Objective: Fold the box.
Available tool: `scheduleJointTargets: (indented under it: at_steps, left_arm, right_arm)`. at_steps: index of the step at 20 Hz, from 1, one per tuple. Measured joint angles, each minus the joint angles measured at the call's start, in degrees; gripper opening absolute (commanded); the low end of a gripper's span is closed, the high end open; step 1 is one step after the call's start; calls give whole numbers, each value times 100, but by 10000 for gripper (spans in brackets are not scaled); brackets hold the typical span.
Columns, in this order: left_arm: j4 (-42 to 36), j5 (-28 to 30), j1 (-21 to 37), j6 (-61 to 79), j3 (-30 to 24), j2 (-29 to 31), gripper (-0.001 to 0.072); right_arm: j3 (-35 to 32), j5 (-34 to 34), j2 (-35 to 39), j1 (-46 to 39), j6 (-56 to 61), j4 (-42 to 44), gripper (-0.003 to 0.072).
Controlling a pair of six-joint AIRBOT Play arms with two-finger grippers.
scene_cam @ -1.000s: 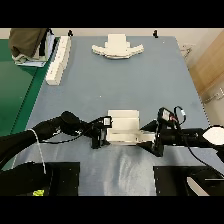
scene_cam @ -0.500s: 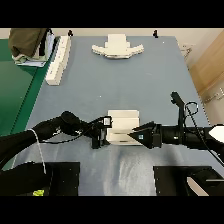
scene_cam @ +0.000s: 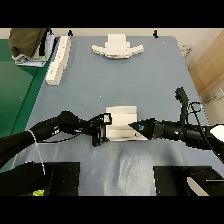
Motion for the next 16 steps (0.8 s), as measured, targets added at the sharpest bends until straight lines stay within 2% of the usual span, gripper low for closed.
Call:
scheduleJointTargets:
  at_steps: [8, 16]
  left_arm:
    - [474, -68, -7, -420, 4, 125, 405]
    - [750, -92, -210, -457, -20, -22, 406]
  right_arm:
    - [0, -219, 0, 0, 28, -90, 703]
    - [0, -249, 0, 0, 81, -157, 704]
